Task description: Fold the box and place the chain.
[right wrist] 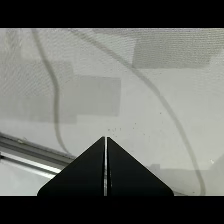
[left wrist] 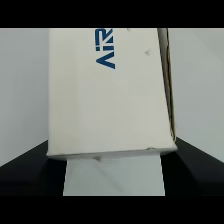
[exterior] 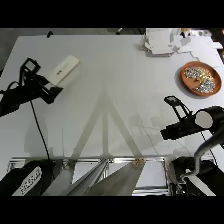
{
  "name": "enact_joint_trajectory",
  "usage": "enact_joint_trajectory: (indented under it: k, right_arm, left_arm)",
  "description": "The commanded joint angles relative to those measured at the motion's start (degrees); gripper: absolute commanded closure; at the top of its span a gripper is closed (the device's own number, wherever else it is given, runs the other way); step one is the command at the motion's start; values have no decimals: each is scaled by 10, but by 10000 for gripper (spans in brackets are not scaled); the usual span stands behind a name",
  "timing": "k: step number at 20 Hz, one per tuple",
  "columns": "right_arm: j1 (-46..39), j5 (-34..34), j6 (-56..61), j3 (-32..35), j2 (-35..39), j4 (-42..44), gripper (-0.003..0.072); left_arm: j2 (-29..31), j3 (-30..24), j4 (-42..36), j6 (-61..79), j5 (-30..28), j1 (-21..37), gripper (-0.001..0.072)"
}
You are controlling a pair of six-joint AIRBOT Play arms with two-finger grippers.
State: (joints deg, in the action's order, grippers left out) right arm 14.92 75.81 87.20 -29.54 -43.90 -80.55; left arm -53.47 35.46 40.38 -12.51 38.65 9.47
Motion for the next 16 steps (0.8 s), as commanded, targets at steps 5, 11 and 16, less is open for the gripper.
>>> enact_joint_trajectory:
  k: [5, 11, 16]
  right_arm:
    - [0, 0, 0, 0, 0, 0, 669]
    - [0, 0, 0, 0, 0, 0, 669]
    - [0, 0, 0, 0, 0, 0, 669]
  left_arm:
    - [-82, 0, 142, -228, -39, 108, 697]
    - [-146, 0, 146, -253, -32, 127, 411]
    - [-146, 0, 146, -253, -24, 127, 9]
